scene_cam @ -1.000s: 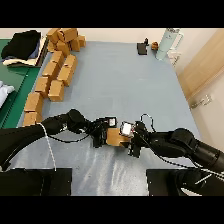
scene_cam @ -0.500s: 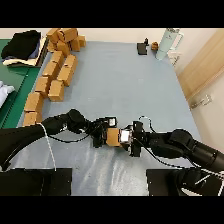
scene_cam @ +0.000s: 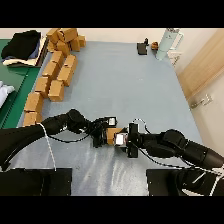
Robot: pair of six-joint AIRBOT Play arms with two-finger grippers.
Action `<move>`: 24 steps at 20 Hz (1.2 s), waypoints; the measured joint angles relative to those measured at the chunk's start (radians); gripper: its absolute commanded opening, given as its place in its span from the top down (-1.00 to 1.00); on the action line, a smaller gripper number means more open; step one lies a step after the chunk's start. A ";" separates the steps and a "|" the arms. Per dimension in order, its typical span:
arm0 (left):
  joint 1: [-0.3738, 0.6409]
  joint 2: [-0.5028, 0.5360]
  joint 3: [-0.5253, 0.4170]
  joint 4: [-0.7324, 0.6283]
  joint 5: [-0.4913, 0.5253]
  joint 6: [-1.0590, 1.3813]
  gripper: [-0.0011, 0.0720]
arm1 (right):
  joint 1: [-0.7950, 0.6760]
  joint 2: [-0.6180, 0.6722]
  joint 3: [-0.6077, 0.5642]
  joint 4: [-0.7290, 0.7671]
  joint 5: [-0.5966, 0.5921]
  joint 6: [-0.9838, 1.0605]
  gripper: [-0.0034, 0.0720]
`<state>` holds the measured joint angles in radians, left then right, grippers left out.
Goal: Fold the box.
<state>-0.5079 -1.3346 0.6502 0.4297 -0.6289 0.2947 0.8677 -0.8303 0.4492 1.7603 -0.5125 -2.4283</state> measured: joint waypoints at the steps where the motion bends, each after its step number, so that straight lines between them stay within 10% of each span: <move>1: 0.000 0.000 0.000 0.000 0.000 0.000 -0.30 | 0.000 -0.002 0.000 -0.011 0.005 0.000 -0.18; 24: 0.000 0.000 0.000 0.000 0.002 0.000 -0.30 | 0.001 0.076 0.000 -0.049 0.002 0.000 0.50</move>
<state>-0.5076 -1.3346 0.6506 0.4297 -0.6270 0.2943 0.8684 -0.7540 0.4488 1.7115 -0.5102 -2.4283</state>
